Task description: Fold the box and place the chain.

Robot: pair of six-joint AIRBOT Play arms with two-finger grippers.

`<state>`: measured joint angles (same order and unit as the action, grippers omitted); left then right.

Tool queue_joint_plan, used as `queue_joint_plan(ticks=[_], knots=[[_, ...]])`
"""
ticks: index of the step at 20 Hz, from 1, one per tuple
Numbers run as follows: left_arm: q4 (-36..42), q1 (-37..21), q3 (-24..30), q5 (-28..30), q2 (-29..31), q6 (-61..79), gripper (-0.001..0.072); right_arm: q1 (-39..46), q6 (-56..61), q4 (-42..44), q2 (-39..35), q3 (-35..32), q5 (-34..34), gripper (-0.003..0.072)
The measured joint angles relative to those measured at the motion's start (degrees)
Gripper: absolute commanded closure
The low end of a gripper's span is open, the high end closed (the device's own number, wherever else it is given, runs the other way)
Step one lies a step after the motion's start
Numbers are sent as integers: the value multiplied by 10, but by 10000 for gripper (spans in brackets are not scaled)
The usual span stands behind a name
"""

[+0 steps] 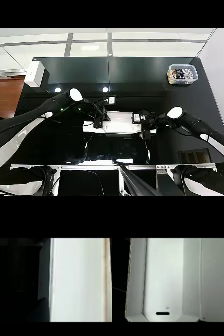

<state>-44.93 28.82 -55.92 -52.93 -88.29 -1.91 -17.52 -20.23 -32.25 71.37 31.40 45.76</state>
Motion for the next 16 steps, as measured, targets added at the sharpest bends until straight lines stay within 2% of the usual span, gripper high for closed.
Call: queue_joint_plan(ticks=[5,16], knots=[[0,0,0,0,0,0,683,0,11,19,7,0,-7,-20],[0,0,0,0,0,0,683,-15,32,3,14,3,-21,-19]])
